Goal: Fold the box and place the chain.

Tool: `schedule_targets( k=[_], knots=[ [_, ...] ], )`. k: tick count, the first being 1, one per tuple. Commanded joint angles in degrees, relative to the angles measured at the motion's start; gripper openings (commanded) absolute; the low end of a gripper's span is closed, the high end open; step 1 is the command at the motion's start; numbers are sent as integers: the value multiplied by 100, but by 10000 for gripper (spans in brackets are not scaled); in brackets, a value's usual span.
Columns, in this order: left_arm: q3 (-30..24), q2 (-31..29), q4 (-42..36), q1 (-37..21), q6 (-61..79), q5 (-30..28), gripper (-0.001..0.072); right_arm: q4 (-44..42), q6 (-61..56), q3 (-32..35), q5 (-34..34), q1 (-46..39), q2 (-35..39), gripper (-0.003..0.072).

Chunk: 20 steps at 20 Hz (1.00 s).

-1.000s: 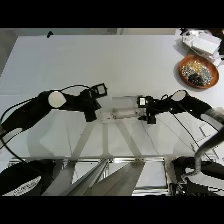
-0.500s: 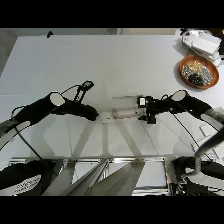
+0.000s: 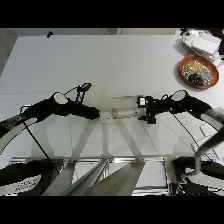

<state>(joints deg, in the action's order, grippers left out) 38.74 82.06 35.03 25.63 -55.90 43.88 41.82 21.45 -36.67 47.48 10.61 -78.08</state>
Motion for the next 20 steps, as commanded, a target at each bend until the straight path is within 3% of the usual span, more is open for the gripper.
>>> schedule_targets(
  k=[1, 15, 18, 20],
  knots=[
    [94, 22, -350, 92, 212, 125, 5, 0, -2, 2, 2, 4, -2, 403],
    [118, -476, -726, 157, 227, 72, 22, 0, 0, 2, -15, 4, 0, 403],
    [127, -476, -1008, 302, 431, 28, 164, 0, -2, 2, -17, 4, 0, 403],
    [127, -476, -1093, 374, 450, 7, 176, 0, -2, 2, -17, 4, 0, 403]
  ],
)
